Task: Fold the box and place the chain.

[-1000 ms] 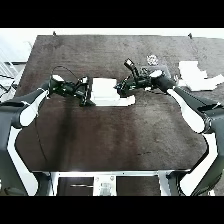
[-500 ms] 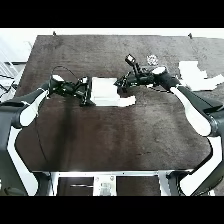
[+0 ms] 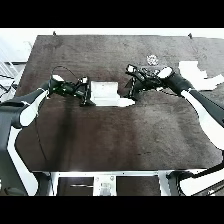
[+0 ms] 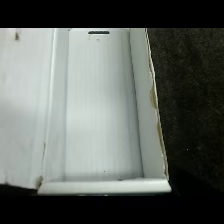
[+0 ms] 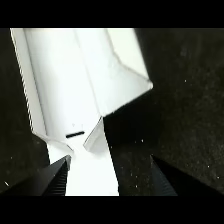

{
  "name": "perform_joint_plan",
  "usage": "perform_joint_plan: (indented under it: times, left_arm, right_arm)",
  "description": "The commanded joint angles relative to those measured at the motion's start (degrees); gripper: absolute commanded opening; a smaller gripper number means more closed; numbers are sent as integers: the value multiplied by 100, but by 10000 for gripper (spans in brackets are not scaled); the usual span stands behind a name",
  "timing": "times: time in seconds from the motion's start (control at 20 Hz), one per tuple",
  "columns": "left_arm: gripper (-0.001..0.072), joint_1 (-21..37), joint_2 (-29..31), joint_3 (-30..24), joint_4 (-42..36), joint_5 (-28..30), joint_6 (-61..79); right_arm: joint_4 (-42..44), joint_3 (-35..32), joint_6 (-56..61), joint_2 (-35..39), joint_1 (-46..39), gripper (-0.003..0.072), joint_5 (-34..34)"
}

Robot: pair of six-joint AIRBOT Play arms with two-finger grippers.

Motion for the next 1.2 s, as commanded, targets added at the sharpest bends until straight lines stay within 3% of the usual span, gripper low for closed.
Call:
perform_joint_plan:
  times: [0.0,0.45,0.55,0.7,0.75,0.8,0.85,1.15]
  left_arm:
    - [476,4,2,0,0,0,-2]
    - [475,4,2,0,0,2,-2]
    - [476,4,2,0,0,0,-2]
    - [476,4,2,0,0,2,-2]
    - [476,4,2,0,0,2,-2]
    - [476,4,2,0,0,2,-2]
    - [476,4,2,0,0,2,-2]
    - [476,4,2,0,0,0,-2]
  right_arm:
    - [-315,-59,-291,-37,46,575,-13]
    - [-186,-59,-507,-391,332,564,22]
    - [-81,-57,-511,-417,407,382,17]
    - [138,-59,-649,-479,470,336,-31]
    - [197,-59,-702,-501,492,261,-92]
    - [299,-59,-702,-514,511,257,-210]
    - [387,-57,-726,-531,531,201,-293]
    - [826,-57,-1110,-717,741,200,-474]
